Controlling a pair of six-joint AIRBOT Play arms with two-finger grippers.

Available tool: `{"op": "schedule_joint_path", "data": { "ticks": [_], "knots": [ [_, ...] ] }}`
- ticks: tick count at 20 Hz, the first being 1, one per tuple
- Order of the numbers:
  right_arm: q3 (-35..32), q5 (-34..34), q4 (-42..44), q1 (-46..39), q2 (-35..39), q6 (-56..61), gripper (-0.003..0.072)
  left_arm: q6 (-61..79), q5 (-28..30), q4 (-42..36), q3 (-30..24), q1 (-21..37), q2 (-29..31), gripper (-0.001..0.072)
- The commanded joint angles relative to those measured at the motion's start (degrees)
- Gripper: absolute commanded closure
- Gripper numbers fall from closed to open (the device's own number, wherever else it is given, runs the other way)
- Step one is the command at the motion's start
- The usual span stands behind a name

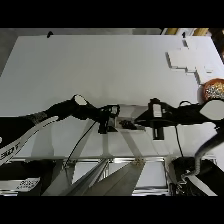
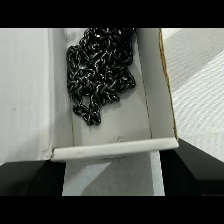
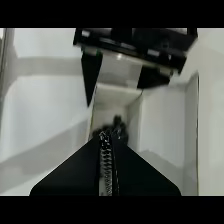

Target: Fold the box and place the chain.

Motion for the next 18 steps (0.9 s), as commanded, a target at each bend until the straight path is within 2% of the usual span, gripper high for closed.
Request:
{"op": "schedule_joint_path", "data": {
  "ticks": [1, 6, 8, 9, 11, 16, 18],
  "knots": [
    [0.07, -12.57, 1.09, 7.26, -2.38, 3.54, 0.0663, 0.0, 0.02, 0.02, 0.04, 0.04, 0.02, 0.0675],
    [0.07, -13.49, -1.46, 7.69, -8.61, 7.08, 0.0655, 0.0, 0.02, 0.02, 0.04, 0.07, 0.02, 0.0675],
    [0.07, -13.33, -4.39, 7.67, -9.6, 9.79, 0.0496, 0.0, 0.02, 0.02, 0.04, 0.04, 0.02, 0.0675],
    [0.09, -13.16, -6.67, 7.67, -9.33, 12.26, 0.0473, 0.0, 0.02, 0.02, 0.04, 0.04, 0.04, 0.0675],
    [0.11, -10.78, -10.32, 6.4, -7.87, 14.4, 0.0474, 0.0, 0.02, 0.02, 0.04, 0.07, 0.04, 0.0675],
    [0.11, -5.33, -17.05, -5.2, -2.25, 14.16, 0.0473, 0.0, 0.02, 0.02, 0.04, 0.04, 0.02, 0.0675],
    [0.09, -3.08, -18.91, -11.15, -2.01, 13.53, 0.0418, 0.0, 0.02, 0.02, 0.04, 0.07, 0.02, 0.0675]
  ]
}}
